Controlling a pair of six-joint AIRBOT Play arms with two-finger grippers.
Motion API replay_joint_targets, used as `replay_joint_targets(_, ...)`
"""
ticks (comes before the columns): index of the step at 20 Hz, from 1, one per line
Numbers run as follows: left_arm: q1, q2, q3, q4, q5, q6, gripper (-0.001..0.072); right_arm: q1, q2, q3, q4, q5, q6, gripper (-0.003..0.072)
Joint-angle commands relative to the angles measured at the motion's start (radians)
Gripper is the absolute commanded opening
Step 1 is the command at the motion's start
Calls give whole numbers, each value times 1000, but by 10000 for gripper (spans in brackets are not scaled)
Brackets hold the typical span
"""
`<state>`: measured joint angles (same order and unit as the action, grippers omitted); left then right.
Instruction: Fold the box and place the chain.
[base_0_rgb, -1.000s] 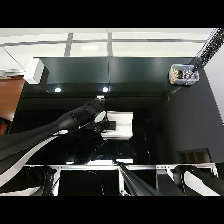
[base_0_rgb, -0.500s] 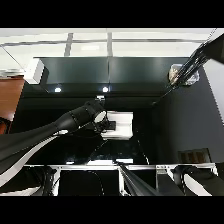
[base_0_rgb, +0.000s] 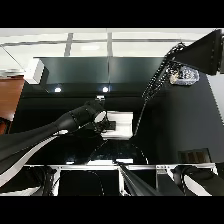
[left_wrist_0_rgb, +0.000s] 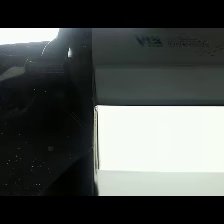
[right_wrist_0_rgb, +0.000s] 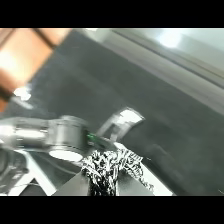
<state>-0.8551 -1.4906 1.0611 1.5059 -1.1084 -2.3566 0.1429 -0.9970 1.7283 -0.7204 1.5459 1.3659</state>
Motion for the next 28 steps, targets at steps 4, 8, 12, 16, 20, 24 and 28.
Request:
replay_joint_targets(4,1,0,0,0,1,0,26,105,-6,-3,75,-50,-6,13)
replay_joint_targets(8,1,0,0,1,0,0,26,165,-12,-153,64,-49,-1,13)
replay_joint_targets(12,1,0,0,1,0,0,26,179,-11,-341,-223,-15,51,13)
replay_joint_targets(16,1,0,0,1,0,1,26,180,-11,-511,-122,-91,66,13)
replay_joint_targets(20,1,0,0,2,0,1,26,252,-16,-668,-39,-325,66,13)
replay_joint_targets(24,1,0,0,2,0,0,26,299,-36,-723,-39,-426,67,13)
replay_joint_targets(28,1,0,0,4,1,0,26,301,-37,-793,-66,-432,66,14)
